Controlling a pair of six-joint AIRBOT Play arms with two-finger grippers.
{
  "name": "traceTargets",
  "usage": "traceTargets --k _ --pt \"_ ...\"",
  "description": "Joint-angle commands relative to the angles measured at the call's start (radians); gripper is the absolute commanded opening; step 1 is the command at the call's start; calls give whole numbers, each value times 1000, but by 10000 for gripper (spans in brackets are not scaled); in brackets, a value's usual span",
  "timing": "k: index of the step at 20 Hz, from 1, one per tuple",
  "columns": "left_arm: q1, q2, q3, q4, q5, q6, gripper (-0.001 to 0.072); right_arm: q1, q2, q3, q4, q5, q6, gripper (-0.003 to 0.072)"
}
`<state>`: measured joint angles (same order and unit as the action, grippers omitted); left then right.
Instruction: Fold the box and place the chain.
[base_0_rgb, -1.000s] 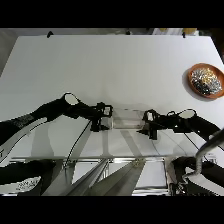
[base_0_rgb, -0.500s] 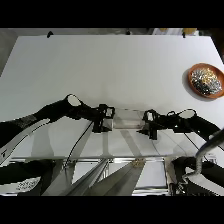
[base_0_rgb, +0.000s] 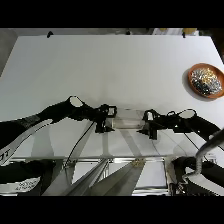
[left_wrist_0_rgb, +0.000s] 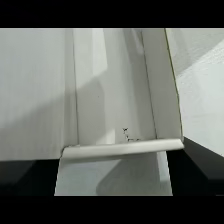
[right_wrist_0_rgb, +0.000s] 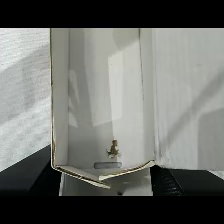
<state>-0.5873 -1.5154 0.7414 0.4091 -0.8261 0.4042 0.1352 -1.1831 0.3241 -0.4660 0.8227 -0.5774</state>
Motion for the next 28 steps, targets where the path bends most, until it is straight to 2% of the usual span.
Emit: traceTargets --k 1,2,5,7,8,28 --pt "-3 -11 0 -34 7 0 695 0 1 0 -1 1 0 330" --pt "-5 -10 0 -39 8 0 686 0 1 0 0 1 0 330" --pt "-10 -10 0 -42 7 -4 473 0 1 0 -1 1 0 330" --pt "-13 -10 0 -35 7 -4 285 0 1 0 -1 1 0 330" --pt "-13 -10 0 -35 8 -4 252 0 1 0 -1 1 0 330" --pt "-13 -8 0 -35 3 -4 255 0 1 0 1 2 0 330"
